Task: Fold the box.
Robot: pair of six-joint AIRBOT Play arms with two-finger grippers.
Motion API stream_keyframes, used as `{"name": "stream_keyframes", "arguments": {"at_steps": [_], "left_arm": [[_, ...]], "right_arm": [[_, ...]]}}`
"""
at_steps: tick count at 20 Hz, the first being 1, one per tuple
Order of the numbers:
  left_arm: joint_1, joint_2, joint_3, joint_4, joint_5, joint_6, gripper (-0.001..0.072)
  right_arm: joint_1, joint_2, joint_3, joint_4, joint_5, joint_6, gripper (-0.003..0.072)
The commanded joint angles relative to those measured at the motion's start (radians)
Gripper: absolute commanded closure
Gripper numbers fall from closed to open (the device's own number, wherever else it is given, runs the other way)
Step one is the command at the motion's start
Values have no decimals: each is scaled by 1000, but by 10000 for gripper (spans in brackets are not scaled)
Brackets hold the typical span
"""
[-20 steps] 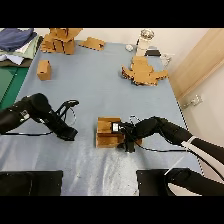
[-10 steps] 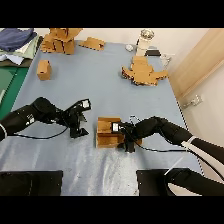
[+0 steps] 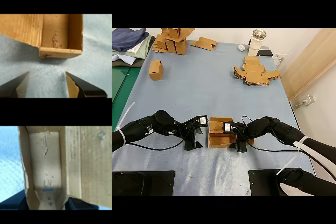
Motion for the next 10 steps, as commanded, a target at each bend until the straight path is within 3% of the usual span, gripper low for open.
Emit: {"name": "stream_keyframes", "arguments": {"at_steps": [1,10], "left_arm": [[-34,0,-11,-64,72,8,-3],[-104,-1,-22,-169,106,101,-2]], "right_arm": [[-1,0,1,0,0,0,213],[0,0,0,0,0,0,213]]}}
